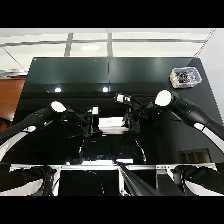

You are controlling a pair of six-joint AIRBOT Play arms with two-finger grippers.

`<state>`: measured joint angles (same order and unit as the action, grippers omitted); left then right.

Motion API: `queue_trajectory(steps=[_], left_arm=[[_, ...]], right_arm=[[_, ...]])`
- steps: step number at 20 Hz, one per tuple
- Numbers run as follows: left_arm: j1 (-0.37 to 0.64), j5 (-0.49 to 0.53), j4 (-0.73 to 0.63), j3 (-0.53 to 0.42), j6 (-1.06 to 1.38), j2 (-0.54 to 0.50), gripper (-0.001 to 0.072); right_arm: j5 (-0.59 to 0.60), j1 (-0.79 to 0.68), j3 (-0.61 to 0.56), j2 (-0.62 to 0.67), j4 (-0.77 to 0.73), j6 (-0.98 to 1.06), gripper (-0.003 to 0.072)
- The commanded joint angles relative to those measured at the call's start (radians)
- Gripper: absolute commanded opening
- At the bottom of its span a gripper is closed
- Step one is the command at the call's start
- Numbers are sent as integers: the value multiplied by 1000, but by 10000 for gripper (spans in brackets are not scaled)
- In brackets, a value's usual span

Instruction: Fold the box and place the chain.

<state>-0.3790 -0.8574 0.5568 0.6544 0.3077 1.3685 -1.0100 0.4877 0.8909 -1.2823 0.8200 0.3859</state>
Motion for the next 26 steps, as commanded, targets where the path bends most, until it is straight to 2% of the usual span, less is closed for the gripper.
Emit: queue_trajectory(steps=[1,8,12,14,15,16,17,20,22,26], left_arm=[[0,1,0,0,0,1,353],[0,1,0,0,0,1,353],[0,1,0,0,0,1,353],[0,1,0,0,0,1,353],[0,1,0,0,0,1,353],[0,1,0,0,0,1,353],[0,1,0,0,0,1,353],[0,1,0,0,0,1,353],[0,1,0,0,0,1,352],[0,1,0,0,0,1,353]], right_arm=[[4,1,-16,-1,4,6,266],[4,-2,-14,24,0,10,266],[-3,-2,-13,88,0,95,266],[-35,-18,-13,114,-7,227,261],[-82,-38,-13,116,-17,307,120],[-127,-60,-18,116,-22,367,20],[-154,-86,-34,116,-52,417,18],[-171,-151,-110,108,-403,426,18],[-145,-154,-134,72,-534,446,18],[-70,-137,-140,-23,-583,508,18]])
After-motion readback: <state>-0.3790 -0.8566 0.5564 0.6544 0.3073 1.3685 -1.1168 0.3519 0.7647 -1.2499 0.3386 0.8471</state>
